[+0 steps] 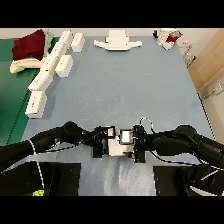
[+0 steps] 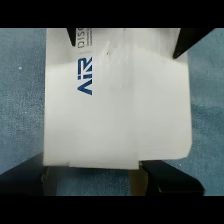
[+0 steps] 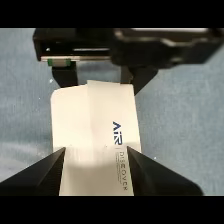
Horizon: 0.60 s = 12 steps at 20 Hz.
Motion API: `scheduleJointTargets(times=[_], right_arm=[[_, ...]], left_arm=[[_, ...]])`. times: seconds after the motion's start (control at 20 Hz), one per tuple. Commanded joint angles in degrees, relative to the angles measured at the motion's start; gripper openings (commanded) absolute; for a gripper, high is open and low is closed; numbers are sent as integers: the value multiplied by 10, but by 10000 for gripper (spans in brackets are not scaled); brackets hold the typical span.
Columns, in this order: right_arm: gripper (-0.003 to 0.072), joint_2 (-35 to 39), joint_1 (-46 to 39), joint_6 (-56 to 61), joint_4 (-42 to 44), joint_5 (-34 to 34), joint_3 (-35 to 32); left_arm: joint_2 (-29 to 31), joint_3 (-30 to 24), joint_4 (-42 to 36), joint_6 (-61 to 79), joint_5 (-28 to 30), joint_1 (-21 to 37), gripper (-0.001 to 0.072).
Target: Fold the box.
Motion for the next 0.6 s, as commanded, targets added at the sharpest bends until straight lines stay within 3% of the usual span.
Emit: scheduleJointTargets(times=[0.0,0.2,0.25,0.55], right_arm=[[587,-13,4,-67,-2,17,0],[573,-14,4,-92,-7,40,0],[505,-13,4,-92,-11,40,0],[505,-10,4,-92,-14,37,0]], left_arm=[[0,1,0,0,0,0,464],[0,1,0,0,0,0,465],[0,1,0,0,0,0,465],[0,1,0,0,0,0,464]])
